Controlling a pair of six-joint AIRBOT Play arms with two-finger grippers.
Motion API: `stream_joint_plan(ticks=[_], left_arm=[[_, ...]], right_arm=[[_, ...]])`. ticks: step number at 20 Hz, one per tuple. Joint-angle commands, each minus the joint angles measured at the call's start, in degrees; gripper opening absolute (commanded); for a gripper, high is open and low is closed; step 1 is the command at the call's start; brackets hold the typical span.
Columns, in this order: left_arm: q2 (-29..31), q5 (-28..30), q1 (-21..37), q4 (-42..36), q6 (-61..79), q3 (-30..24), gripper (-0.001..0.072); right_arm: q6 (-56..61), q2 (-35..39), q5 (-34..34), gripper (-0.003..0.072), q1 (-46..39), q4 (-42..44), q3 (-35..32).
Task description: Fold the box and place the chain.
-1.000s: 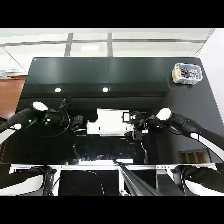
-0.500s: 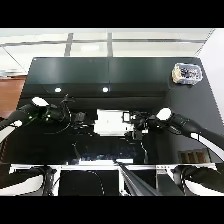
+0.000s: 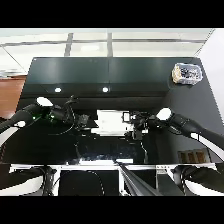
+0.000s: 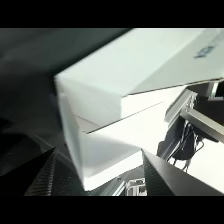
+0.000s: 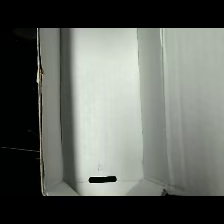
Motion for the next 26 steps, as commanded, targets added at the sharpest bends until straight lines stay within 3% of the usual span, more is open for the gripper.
stream_joint_plan(ticks=[1,5,10,13,23,26], left_arm=[[0.0,0.6,-3.3,1.2,-2.4,1.8,0.0586],[0.0,1.3,-5.4,5.8,-12.2,6.0,0.0586],[0.0,-0.1,-7.2,6.3,-14.0,8.1,0.0585],[0.0,0.0,-8.0,7.2,-15.5,8.2,0.0532],[0.0,7.5,-11.6,11.0,-21.6,8.2,0.0532],[0.0,9.0,-13.3,16.3,-26.1,8.2,0.0532]], right_arm=[[0.0,0.0,0.0,0.0246,0.0,0.0,0.0],[0.0,0.0,0.0,0.0246,0.0,0.0,0.0],[0.0,0.0,0.0,0.0246,0.0,0.0,0.0],[0.0,0.0,0.0,0.0246,0.0,0.0,0.0],[0.0,0.0,0.0,0.0246,0.0,0.0,0.0],[0.0,0.0,0.0,0.0246,0.0,0.0,0.0]])
